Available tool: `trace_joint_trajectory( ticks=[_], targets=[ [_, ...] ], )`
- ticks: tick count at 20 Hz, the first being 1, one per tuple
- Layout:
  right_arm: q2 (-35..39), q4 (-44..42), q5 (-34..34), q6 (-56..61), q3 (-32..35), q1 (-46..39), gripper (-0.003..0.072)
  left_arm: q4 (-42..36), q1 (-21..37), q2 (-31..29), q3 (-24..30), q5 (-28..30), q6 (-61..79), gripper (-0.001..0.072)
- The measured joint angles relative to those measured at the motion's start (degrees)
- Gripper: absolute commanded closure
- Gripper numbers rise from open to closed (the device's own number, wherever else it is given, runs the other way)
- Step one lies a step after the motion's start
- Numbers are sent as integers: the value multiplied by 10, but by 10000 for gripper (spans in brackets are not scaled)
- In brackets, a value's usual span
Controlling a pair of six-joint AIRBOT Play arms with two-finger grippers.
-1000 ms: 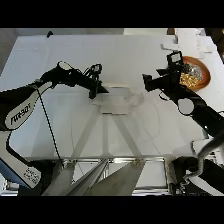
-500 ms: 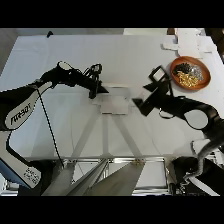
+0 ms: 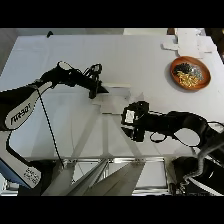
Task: Fold the box and place the chain.
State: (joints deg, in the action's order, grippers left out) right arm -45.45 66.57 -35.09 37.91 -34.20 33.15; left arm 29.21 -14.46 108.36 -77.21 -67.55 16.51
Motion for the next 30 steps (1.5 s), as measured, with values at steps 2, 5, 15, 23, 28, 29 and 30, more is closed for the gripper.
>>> trace_joint_trajectory(
  ticks=[2,5,15,23,28,29,30],
  targets=[
    [0,-8,30,-3,13,-28,-33,0,0,0,0,0,0,698],
    [-5,-21,65,-40,29,-107,-33,0,0,0,0,0,0,698],
    [-133,-269,69,-491,38,-230,-33,0,0,0,0,0,0,698],
    [-238,-382,40,-684,38,-234,-33,0,0,0,0,0,0,698],
    [-262,-428,43,-708,38,-234,-33,0,0,0,0,0,0,698],
    [-264,-440,43,-712,38,-234,-33,0,0,0,0,0,0,698],
    [-266,-452,44,-716,38,-234,-33,0,0,0,0,0,0,698]
  ],
)
